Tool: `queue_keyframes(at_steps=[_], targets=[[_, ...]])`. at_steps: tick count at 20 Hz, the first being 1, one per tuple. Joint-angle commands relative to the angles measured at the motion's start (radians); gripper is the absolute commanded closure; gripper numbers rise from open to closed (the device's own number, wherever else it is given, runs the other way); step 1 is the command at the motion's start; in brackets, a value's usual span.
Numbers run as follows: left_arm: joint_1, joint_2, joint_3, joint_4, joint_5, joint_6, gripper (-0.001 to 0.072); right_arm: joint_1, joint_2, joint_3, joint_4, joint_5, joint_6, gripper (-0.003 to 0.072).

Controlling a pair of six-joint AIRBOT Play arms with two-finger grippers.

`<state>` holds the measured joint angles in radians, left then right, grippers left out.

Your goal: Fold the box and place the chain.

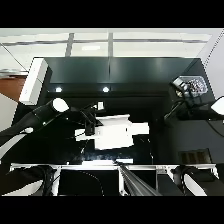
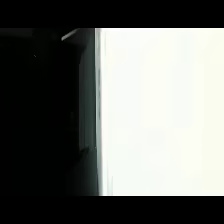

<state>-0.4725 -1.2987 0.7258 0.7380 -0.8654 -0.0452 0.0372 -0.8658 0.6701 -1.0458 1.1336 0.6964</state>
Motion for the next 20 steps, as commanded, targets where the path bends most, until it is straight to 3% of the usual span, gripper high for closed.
queue_keyframes(at_steps=[1,13,20], targets=[[-0.011,-0.042,0.001,0.016,0.02,0.015,0.068,0.05,0.002,-0.109,0.103,-0.082,-0.164,-0.002],[-0.011,-0.055,0.001,0.01,0.027,0.016,0.068,0.454,-0.022,-0.23,0.084,-0.261,-0.396,-0.002],[-0.011,-0.055,0.001,0.01,0.027,0.016,0.068,0.53,-0.126,-0.239,0.075,-0.294,-0.554,-0.002]])
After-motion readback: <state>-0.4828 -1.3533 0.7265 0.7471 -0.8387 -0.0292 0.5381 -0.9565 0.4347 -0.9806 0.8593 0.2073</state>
